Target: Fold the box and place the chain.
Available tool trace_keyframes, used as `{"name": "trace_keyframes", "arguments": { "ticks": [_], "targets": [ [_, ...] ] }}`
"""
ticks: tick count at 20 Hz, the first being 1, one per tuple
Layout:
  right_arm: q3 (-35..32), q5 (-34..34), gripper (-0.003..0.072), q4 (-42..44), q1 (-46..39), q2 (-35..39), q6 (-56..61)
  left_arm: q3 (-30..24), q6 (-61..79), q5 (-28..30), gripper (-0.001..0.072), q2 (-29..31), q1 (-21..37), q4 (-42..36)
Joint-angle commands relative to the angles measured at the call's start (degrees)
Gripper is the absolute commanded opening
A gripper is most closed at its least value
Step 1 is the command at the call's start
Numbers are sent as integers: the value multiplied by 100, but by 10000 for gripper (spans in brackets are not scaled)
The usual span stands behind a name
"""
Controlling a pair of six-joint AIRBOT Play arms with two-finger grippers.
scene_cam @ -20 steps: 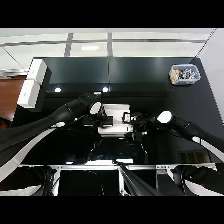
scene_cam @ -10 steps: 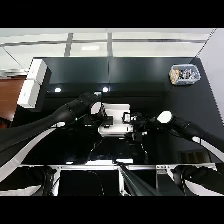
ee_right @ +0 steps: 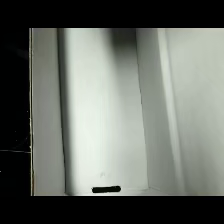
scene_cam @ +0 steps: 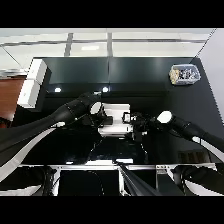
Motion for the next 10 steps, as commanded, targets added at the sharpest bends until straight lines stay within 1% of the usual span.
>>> {"name": "trace_keyframes", "arguments": {
  "ticks": [1, 6, 9, 10],
  "targets": [
    [61, 109, 677, -225, 0, 74, 225, 4, 24, -33, 23, -2, 0, 20],
    [98, 223, 675, -1211, -55, 719, 472, 4, 22, -28, 23, -2, 0, 20],
    [98, 199, 673, -1370, -55, 813, 468, 4, 20, -17, 23, -2, 0, 20],
    [96, 197, 634, -1370, -55, 813, 468, 4, 22, -20, 23, -2, 0, 20]
  ]
}}
